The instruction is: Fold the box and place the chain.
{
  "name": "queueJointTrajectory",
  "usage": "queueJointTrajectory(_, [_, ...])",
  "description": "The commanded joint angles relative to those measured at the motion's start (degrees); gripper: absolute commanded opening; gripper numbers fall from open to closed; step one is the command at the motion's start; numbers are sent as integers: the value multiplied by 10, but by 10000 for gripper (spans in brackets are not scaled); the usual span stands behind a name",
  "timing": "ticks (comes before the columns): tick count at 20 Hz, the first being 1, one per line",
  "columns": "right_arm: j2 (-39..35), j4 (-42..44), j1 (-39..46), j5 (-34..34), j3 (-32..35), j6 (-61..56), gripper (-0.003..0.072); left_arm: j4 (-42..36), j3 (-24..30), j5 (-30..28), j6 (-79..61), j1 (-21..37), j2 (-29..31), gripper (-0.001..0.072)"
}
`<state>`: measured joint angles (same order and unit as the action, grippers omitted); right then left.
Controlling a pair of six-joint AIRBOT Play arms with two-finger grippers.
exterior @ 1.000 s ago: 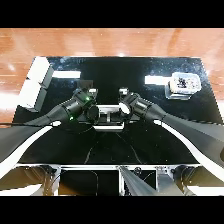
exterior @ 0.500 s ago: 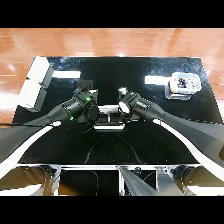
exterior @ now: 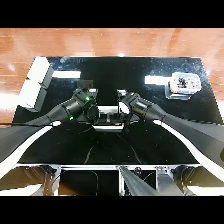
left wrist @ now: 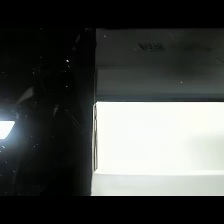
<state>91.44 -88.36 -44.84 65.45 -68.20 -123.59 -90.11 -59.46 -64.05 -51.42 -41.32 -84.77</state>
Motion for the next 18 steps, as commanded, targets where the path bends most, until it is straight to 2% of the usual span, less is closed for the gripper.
queueJointTrajectory(1, [-2, -2, 0, 7, -11, 2, 435, -3, 0, 0, 2, 0, 0, 20])
queueJointTrajectory(7, [-2, -7, 3, 32, -54, 11, 435, -4, 0, 0, 2, 0, 0, 20])
queueJointTrajectory(11, [-19, -38, 5, 94, -55, 51, 436, -3, 0, 3, 2, 0, 0, 19])
queueJointTrajectory(15, [-115, -53, -2, 102, -54, 90, 436, -2, 0, 10, 2, 0, 0, 19])
queueJointTrajectory(18, [-222, -73, -5, 134, -31, 122, 436, -3, 0, 10, 2, 0, 0, 20])
